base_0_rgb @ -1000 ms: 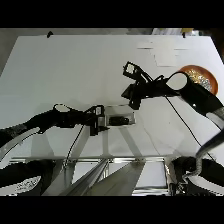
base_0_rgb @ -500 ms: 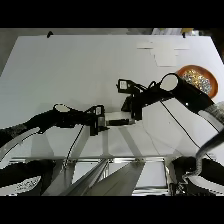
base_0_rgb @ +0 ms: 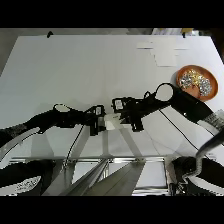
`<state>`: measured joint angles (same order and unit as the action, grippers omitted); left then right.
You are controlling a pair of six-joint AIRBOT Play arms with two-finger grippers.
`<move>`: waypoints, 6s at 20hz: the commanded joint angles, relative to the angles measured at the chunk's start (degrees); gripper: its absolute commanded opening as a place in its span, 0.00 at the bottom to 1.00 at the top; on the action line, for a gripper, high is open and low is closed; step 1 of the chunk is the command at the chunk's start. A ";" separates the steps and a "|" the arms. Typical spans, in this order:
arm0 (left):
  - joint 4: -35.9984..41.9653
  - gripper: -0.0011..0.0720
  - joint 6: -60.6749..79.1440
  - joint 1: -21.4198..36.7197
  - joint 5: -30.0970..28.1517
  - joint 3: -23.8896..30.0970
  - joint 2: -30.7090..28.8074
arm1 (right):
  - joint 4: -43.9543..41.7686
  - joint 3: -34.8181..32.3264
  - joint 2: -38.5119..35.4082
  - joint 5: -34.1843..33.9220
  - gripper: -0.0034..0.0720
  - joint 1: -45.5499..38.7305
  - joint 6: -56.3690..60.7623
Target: Fold the box and place the chain.
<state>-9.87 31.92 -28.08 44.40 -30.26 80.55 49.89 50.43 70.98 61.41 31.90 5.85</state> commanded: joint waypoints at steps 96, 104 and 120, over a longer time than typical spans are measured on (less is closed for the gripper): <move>-0.02 0.11 0.00 0.02 -0.02 -0.04 -0.02 | 4.46 -6.05 1.29 -6.82 0.07 1.25 1.62; -0.02 0.11 0.00 0.02 0.00 -0.04 -0.02 | 4.13 -6.03 -6.25 -13.18 0.07 -0.70 4.02; -0.02 0.11 0.00 0.02 -0.02 -0.04 -0.02 | 39.95 -11.17 -17.14 31.12 0.07 -30.64 82.42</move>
<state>-9.87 31.92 -28.08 44.42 -30.26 80.55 86.43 41.32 54.06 84.88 4.89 79.11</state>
